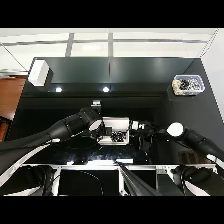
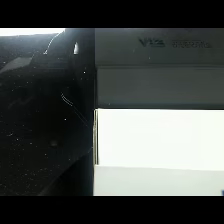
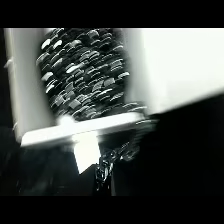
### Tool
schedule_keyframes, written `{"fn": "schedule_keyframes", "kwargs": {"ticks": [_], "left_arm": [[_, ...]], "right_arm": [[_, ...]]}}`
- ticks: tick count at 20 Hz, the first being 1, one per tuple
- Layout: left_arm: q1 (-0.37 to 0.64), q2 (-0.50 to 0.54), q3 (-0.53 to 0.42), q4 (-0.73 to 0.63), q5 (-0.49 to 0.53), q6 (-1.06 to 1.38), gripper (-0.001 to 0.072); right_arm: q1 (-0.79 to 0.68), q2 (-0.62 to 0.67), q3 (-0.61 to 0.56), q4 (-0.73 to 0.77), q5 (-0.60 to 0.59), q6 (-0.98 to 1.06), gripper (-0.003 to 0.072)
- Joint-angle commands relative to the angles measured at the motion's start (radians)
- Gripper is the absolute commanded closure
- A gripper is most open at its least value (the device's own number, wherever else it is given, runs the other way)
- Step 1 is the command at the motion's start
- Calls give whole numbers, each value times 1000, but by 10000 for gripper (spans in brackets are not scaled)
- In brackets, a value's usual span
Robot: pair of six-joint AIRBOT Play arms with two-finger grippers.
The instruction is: Fold the box and place the chain.
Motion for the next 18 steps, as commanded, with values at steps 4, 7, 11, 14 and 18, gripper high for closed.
{"fn": "schedule_keyframes", "kwargs": {"ticks": [4,7,11,14,18], "left_arm": [[0,-1,0,0,1,0,679],[0,-1,0,0,2,0,680],[0,-2,0,0,5,0,680],[1,-4,0,5,8,0,679],[7,-4,0,1,-3,8,680]], "right_arm": [[-153,264,179,-132,368,494,638],[-166,288,268,82,454,677,637],[-85,234,267,242,340,683,637],[-65,169,267,222,345,711,609],[-89,154,267,94,394,772,46]]}}
